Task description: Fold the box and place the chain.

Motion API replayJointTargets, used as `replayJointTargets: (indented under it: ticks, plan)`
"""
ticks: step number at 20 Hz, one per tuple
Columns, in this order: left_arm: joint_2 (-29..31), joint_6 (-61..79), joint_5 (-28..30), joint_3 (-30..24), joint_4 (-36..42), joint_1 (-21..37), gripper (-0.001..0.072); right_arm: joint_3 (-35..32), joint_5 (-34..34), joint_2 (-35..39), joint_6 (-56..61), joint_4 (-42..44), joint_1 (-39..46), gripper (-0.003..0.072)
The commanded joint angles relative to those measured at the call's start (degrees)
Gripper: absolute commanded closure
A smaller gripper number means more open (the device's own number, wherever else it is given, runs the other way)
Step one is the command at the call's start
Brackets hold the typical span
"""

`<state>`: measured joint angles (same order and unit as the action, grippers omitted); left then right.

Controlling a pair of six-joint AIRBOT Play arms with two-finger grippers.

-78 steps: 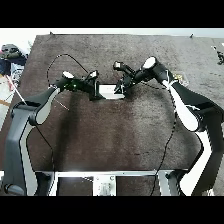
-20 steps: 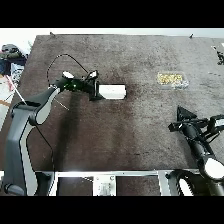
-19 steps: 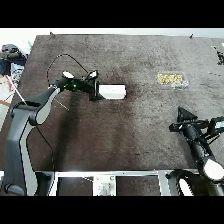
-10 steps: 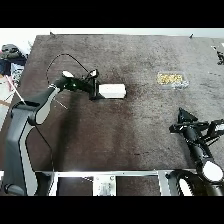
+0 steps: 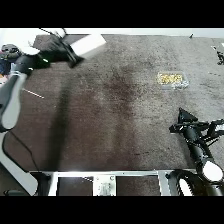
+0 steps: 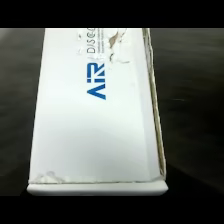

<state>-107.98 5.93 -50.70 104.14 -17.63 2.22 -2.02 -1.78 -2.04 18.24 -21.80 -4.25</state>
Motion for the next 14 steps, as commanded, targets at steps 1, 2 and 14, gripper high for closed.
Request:
replayJointTargets:
  ticks: [1, 2, 14]
  plan:
    - [4.70, -9.99, 12.07, 0.02, -0.09, 9.11, 0.0698, 0.00, 0.00, 0.02, 0.02, -0.02, 0.02, 0.0672]
    - [4.70, -13.11, 13.14, 0.00, -0.66, 12.09, 0.0698, 0.00, 0.00, 0.02, 0.00, -0.02, 0.02, 0.0672]
    - [-5.46, -29.49, 20.13, -6.32, -18.14, 23.28, 0.0698, 0.00, 0.00, 0.02, 0.00, -0.02, 0.02, 0.0672]
